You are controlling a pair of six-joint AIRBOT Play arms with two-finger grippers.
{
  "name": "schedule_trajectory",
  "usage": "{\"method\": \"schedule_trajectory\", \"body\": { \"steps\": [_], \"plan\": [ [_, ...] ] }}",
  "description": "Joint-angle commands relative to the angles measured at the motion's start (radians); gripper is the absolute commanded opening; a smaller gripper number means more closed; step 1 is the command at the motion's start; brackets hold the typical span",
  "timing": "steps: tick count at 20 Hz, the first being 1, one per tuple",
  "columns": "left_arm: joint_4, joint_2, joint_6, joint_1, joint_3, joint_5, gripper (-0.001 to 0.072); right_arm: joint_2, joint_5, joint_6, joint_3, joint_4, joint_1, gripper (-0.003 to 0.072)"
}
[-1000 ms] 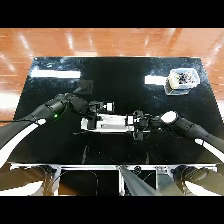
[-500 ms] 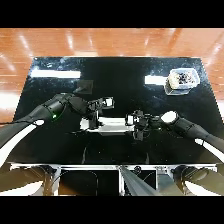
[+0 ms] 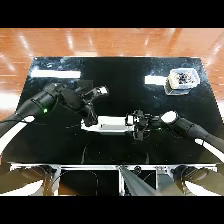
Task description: Fold the box and place the chain.
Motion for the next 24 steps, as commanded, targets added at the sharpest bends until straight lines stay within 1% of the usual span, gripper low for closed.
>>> {"method": "schedule_trajectory", "body": {
  "steps": [1, 2, 3, 4, 5, 6, 8, 10, 12, 14, 15, 16, 17, 18, 19, 20, 21, 22, 23, 24],
  "plan": [
    [0.117, 0.004, -0.246, 0.067, 0.044, 0.253, 0.0529, 0.000, 0.000, 0.001, 0.000, -0.001, 0.000, 0.0556],
    [0.117, 0.004, -0.261, 0.096, 0.058, 0.344, 0.0345, 0.000, 0.000, 0.001, 0.000, -0.001, 0.000, 0.0556],
    [0.117, 0.004, -0.264, 0.127, 0.064, 0.412, 0.0139, 0.000, 0.000, 0.001, 0.000, -0.002, 0.000, 0.0556],
    [0.113, 0.005, -0.273, 0.162, 0.064, 0.473, 0.0021, 0.000, 0.000, 0.001, 0.000, -0.001, 0.000, 0.0556],
    [0.111, 0.012, -0.301, 0.191, 0.058, 0.500, 0.0020, 0.000, 0.000, 0.001, 0.000, -0.001, 0.000, 0.0556],
    [0.111, 0.031, -0.312, 0.214, 0.047, 0.491, 0.0019, 0.000, 0.000, 0.001, 0.000, -0.001, 0.000, 0.0556],
    [0.111, 0.099, -0.358, 0.230, -0.004, 0.418, 0.0019, 0.000, -0.002, 0.003, 0.000, -0.001, 0.000, 0.0556],
    [0.089, 0.211, -0.419, 0.225, -0.104, 0.320, 0.0019, 0.000, -0.003, 0.003, 0.000, -0.001, 0.000, 0.0556],
    [-0.001, 0.377, -0.441, 0.210, -0.251, 0.161, 0.0020, 0.000, -0.003, 0.003, 0.000, -0.001, 0.000, 0.0556],
    [-0.143, 0.559, -0.435, 0.174, -0.399, -0.050, 0.0021, 0.000, -0.003, 0.003, 0.000, -0.001, 0.000, 0.0556],
    [-0.188, 0.636, -0.435, 0.143, -0.460, -0.148, 0.0021, 0.000, -0.003, 0.003, 0.000, -0.001, 0.000, 0.0556],
    [-0.233, 0.690, -0.446, 0.110, -0.507, -0.236, 0.0021, 0.000, -0.003, 0.003, 0.000, -0.001, 0.000, 0.0556],
    [-0.302, 0.721, -0.451, 0.071, -0.551, -0.323, 0.0021, 0.000, -0.003, 0.003, 0.000, -0.001, 0.000, 0.0556],
    [-0.342, 0.726, -0.436, 0.028, -0.576, -0.353, 0.0021, 0.000, -0.003, 0.004, 0.000, -0.001, 0.000, 0.0556],
    [-0.343, 0.722, -0.390, -0.039, -0.584, -0.367, 0.0020, 0.000, -0.003, 0.004, 0.000, -0.001, 0.000, 0.0556],
    [-0.327, 0.719, -0.356, -0.118, -0.586, -0.430, 0.0020, 0.000, -0.003, 0.004, 0.000, -0.001, 0.000, 0.0556],
    [-0.304, 0.711, -0.360, -0.201, -0.588, -0.549, 0.0020, 0.000, -0.003, 0.004, 0.000, -0.001, 0.000, 0.0556],
    [-0.307, 0.691, -0.375, -0.257, -0.589, -0.655, 0.0023, 0.000, -0.003, 0.004, 0.000, -0.001, 0.000, 0.0556],
    [-0.310, 0.655, -0.400, -0.296, -0.589, -0.731, 0.0023, 0.000, -0.003, 0.004, 0.000, -0.001, 0.000, 0.0556],
    [-0.310, 0.612, -0.404, -0.317, -0.589, -0.769, 0.0023, 0.000, -0.003, 0.004, 0.000, -0.001, 0.000, 0.0556]
  ]
}}
